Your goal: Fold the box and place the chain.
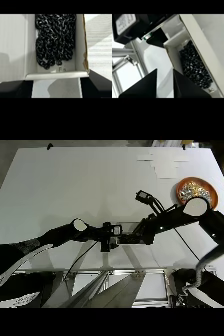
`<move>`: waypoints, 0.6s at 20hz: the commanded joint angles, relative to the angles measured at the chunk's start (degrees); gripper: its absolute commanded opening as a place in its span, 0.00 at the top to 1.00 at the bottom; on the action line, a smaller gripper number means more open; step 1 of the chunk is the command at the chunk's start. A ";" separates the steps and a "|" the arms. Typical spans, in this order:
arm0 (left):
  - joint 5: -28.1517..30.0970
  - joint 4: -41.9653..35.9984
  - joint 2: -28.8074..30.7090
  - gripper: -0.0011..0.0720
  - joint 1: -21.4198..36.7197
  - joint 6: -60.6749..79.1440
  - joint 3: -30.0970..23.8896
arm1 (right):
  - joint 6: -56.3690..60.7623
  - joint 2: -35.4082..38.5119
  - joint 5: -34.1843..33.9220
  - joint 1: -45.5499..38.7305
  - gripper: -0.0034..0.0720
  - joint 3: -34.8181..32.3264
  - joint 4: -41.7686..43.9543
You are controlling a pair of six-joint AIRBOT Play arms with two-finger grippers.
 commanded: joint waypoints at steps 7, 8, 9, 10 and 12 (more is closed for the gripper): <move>0.02 0.02 0.04 0.70 -0.02 0.02 -0.02 | -0.61 -5.09 1.33 -8.33 0.94 15.85 -3.21; 0.02 0.00 0.04 0.70 -0.02 0.02 -0.02 | -0.59 -6.67 0.81 -9.44 0.94 15.85 -3.98; 0.02 0.02 0.04 0.70 -0.02 0.02 -0.02 | -0.61 -8.17 0.24 -10.01 0.94 15.85 -4.74; 0.02 0.00 0.04 0.70 -0.02 0.02 -0.02 | -0.63 -9.33 -0.70 -9.97 0.94 15.85 -5.25; 0.02 0.02 0.04 0.70 -0.02 0.02 -0.02 | -0.66 -10.69 -2.14 -8.41 0.94 15.85 -7.02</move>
